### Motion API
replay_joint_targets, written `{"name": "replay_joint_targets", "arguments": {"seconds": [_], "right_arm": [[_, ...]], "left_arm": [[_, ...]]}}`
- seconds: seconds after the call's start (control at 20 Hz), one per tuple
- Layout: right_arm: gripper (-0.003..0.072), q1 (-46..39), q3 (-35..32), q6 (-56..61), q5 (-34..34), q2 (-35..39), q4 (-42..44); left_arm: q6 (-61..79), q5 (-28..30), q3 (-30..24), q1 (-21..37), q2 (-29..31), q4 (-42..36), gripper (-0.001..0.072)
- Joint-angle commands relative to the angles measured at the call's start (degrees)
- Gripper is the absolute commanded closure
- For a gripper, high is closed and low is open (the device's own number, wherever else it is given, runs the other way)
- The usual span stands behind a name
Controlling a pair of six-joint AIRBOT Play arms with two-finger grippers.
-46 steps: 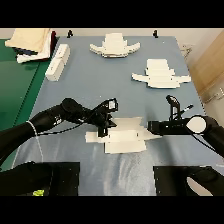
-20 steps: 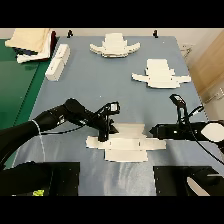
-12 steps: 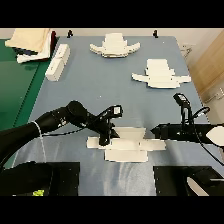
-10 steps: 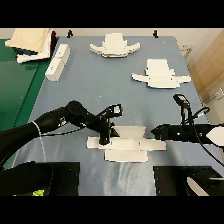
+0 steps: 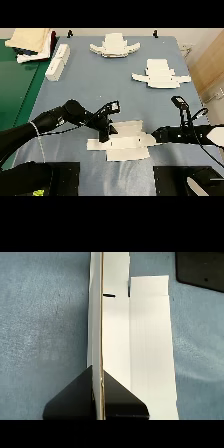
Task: Fold the box.
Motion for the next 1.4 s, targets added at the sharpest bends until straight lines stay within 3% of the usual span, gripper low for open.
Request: {"name": "replay_joint_targets", "arguments": {"seconds": [0.0, 0.3, 0.55, 0.95, 1.35], "right_arm": [[0.0682, 0.0, 0.0, -0.5, 0.2, 0.0, 0.0], [0.0682, 0.0, 0.0, -0.7, 0.2, 0.0, 0.1], [0.0682, 0.0, 0.0, -0.8, 0.2, 0.0, 0.0], [0.0682, 0.0, 0.0, -0.8, -0.2, 0.0, -0.5], [0.0682, 0.0, 0.0, -0.8, -0.8, 0.0, -0.5]], "left_arm": [[-0.1, -0.7, 0.0, -0.3, 0.1, 0.3, 0.0694], [-3.2, 3.9, 0.3, -2.3, 0.0, 2.3, 0.0693], [-6.4, 3.2, 2.3, -2.4, 0.0, 7.6, 0.0694], [-7.4, -1.5, 4.5, -3.2, 0.3, 8.8, 0.0694], [-7.4, 3.5, 4.2, -7.3, 0.3, 10.1, 0.0694]]}}
